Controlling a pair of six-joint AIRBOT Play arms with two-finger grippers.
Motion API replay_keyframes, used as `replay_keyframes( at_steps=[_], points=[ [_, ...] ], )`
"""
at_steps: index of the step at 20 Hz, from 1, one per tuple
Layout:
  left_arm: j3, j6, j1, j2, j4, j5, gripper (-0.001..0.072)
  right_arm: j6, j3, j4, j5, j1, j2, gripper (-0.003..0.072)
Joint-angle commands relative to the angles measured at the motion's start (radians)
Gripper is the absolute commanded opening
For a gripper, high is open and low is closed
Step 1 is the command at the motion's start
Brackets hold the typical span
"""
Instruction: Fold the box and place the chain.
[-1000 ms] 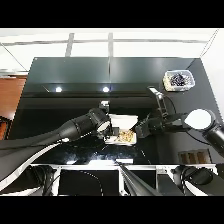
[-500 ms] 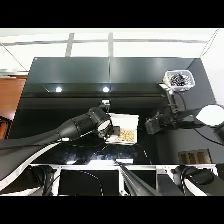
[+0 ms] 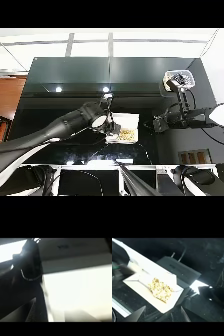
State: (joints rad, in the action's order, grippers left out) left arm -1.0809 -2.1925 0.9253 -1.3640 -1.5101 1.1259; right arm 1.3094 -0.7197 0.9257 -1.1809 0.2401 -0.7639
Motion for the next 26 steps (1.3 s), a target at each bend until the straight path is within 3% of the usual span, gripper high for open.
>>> replay_keyframes(
  at_steps=[1,3,5,6,7,9,10,11,13,16,21,26],
  points=[
    [-0.001,0.33,-0.014,0.152,-0.004,0.091,0.0424,0.004,-0.001,0.038,-0.001,-0.003,0.002,0.0517],
    [0.036,0.503,-0.075,0.274,0.005,0.123,0.0424,0.006,-0.001,0.045,0.002,-0.003,0.002,0.0517],
    [0.114,0.608,-0.203,0.379,0.042,0.116,0.0423,0.015,-0.001,0.045,0.004,-0.003,0.002,0.0517],
    [0.174,0.671,-0.291,0.422,0.128,0.085,0.0424,0.016,-0.001,0.045,0.004,-0.003,0.002,0.0517],
    [0.242,0.787,-0.377,0.452,0.272,0.043,0.0424,0.019,-0.001,0.045,0.005,-0.003,0.002,0.0517],
    [0.404,1.208,-0.535,0.475,0.719,-0.011,0.0424,0.019,-0.001,0.045,0.007,-0.003,0.002,0.0517],
    [0.474,1.402,-0.582,0.468,0.896,-0.027,0.046,0.021,-0.001,0.044,0.007,-0.003,0.002,0.0517],
    [0.537,1.606,-0.608,0.455,1.017,-0.047,0.0715,0.028,-0.001,0.044,0.007,-0.003,0.002,0.0517],
    [0.6,1.921,-0.599,0.422,1.046,-0.109,0.071,0.042,-0.001,0.044,0.006,-0.003,0.002,0.0517],
    [0.608,2.263,-0.557,0.346,0.967,-0.169,0.0709,0.045,-0.001,0.044,0.007,-0.003,0.002,0.0517],
    [0.597,2.507,-0.541,0.213,1.003,-0.207,0.071,0.043,-0.001,0.044,0.008,-0.003,0.002,0.0517],
    [0.551,2.564,-0.534,0.118,1.077,-0.209,0.0709,0.043,-0.001,0.043,0.019,-0.003,0.002,0.0517]
  ],
)
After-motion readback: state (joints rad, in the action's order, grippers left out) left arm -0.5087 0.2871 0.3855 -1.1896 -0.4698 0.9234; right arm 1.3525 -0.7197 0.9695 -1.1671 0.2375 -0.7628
